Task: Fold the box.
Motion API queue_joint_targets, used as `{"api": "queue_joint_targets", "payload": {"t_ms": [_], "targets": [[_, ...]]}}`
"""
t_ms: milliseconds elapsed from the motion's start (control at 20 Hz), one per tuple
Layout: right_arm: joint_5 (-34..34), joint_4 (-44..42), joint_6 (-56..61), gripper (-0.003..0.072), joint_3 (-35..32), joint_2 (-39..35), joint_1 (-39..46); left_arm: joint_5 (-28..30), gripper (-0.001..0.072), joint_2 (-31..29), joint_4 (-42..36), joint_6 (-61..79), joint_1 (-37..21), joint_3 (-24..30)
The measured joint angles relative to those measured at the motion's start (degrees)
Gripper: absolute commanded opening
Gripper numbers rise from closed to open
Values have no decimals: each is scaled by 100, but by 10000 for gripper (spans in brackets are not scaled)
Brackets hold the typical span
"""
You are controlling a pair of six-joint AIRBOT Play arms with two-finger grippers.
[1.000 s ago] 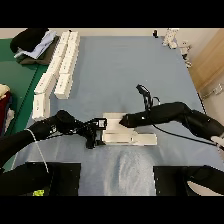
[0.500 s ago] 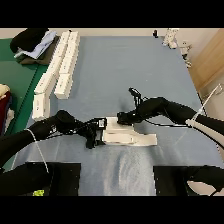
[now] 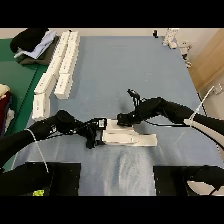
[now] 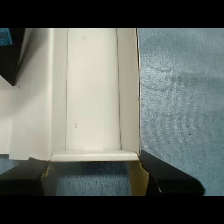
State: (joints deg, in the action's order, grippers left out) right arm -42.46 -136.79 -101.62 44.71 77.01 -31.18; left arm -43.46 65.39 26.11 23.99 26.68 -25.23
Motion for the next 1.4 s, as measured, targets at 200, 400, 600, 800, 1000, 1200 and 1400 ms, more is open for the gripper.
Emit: {"api": "queue_joint_targets", "payload": {"t_ms": [200,400,600,800,1000,1200,1400], "targets": [[-107,26,-157,49,4,-114,11,-4,413,0,7,9,0,0],[-232,286,-323,48,74,-656,20,-4,414,0,7,7,0,0],[-693,951,-391,16,127,-1537,22,-4,413,0,4,7,0,0],[-1478,1510,-592,16,-72,-2474,11,-4,413,0,4,4,0,0],[-2009,1786,-1504,391,-728,-3283,9,-4,413,0,2,2,7,0],[-2026,2282,-2717,655,-1213,-3550,9,-4,413,0,2,2,7,0],[-1617,2540,-3897,666,-1401,-3390,9,-4,413,0,2,2,7,0]]}}
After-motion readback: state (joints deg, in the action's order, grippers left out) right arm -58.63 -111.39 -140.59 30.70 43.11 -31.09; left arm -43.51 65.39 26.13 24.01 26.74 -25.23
